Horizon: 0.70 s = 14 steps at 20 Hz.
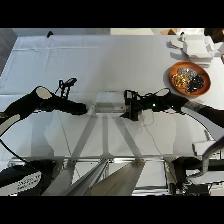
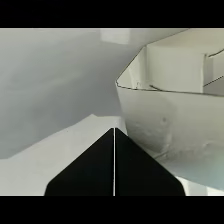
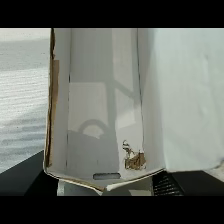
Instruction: Fold the box and place the chain.
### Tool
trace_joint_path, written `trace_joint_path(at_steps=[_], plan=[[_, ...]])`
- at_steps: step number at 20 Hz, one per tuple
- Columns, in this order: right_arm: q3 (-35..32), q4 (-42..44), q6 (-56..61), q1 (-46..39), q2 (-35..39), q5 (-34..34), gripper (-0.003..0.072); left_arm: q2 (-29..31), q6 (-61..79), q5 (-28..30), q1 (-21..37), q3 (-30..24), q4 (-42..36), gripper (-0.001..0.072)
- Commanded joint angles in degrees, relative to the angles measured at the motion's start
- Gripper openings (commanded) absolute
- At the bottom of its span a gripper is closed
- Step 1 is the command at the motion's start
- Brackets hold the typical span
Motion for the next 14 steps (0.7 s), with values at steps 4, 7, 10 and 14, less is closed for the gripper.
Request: trace_joint_path(at_steps=[4, 7, 10, 14], plan=[[0.0, 0.0, 0.0, 0.0, 0.0, 0.0, 0.0518, 0.7, 0.0, 0.0, -0.2, 0.0, -5.6, 0.0082], [0.0, 0.0, 0.0, 0.0, 0.0, 0.0, 0.0518, 2.1, 0.0, -0.1, -0.2, 0.0, -5.7, 0.0115], [0.0, 0.0, 0.0, 0.0, 0.0, 0.0, 0.0518, 3.4, -0.1, 0.0, -0.2, 0.0, -6.0, 0.0115], [0.0, 0.0, 0.0, 0.0, 0.0, 0.0, 0.0518, 3.5, 0.0, 0.0, -0.3, 0.0, -8.9, 0.0115]])
